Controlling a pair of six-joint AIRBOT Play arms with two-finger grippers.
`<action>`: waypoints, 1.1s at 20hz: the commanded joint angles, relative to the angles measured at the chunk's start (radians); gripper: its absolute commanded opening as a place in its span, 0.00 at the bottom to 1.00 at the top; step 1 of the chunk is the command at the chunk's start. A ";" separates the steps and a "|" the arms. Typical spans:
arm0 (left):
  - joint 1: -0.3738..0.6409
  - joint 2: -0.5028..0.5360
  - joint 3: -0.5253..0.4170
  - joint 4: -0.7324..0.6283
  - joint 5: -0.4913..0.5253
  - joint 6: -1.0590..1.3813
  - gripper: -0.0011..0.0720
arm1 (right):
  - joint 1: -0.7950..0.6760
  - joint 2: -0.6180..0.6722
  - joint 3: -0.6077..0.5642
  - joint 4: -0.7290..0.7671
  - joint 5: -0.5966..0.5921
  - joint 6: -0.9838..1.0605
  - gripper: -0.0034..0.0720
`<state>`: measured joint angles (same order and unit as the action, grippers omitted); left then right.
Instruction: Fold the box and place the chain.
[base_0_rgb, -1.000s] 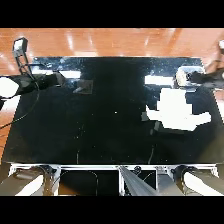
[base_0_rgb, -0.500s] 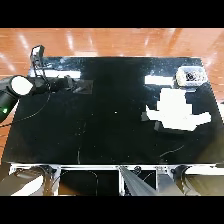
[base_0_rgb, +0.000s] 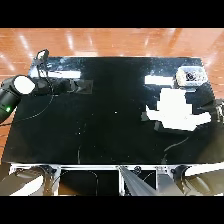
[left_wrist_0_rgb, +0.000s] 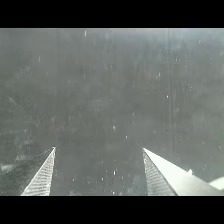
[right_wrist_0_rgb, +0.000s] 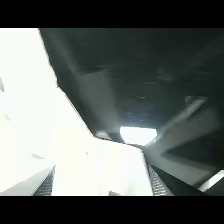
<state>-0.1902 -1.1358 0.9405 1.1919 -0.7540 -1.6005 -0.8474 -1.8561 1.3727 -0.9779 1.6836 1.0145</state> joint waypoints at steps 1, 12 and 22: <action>0.000 -0.002 0.001 0.000 -0.044 0.000 0.87 | 0.118 -0.012 0.002 -0.080 0.034 0.030 0.98; 0.008 -0.001 0.001 0.001 -0.087 0.001 0.87 | 0.301 0.149 -0.021 -0.033 0.059 -0.002 0.10; 0.094 0.067 0.000 0.001 -0.321 0.087 0.87 | 0.658 0.625 -0.203 0.304 -0.115 0.082 0.10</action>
